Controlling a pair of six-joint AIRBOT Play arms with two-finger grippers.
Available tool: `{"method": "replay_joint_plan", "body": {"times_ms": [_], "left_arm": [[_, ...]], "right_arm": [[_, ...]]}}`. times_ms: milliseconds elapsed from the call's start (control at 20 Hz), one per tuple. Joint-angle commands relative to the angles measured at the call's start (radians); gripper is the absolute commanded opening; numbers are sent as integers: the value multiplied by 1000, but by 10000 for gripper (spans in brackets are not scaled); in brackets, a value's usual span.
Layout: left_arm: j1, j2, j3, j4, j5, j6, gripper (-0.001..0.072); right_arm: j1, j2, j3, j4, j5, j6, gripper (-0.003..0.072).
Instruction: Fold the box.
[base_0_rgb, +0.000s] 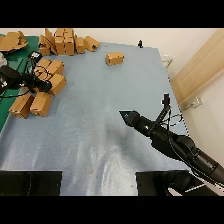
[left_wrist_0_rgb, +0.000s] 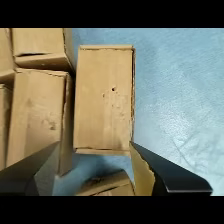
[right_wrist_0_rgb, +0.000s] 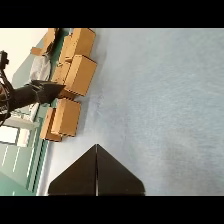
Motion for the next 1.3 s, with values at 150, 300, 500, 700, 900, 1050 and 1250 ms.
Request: {"method": "replay_joint_plan", "body": {"times_ms": [150, 300, 500, 700, 900, 1050, 1250], "left_arm": [[-40, 126, 1, 55, -195, -85, 453], [-168, 139, 2, 16, -335, -86, 12], [-428, 144, 47, -13, -346, -243, 10], [-574, 119, 121, -13, -348, -383, 10], [-588, 57, 139, -72, -381, -441, 11], [-588, 26, 139, -109, -402, -441, 12], [-588, 23, 139, -111, -400, -440, 12]], "right_arm": [[0, -14, 8, -13, -59, -4, 4], [0, -108, 97, -135, -161, -33, 4], [0, -358, 367, -217, -395, -226, 4], [0, -607, 619, -213, -560, -408, 4], [0, -740, 713, -196, -632, -473, 4], [0, -761, 717, -187, -652, -483, 4], [0, -762, 717, -188, -661, -483, 4]]}}
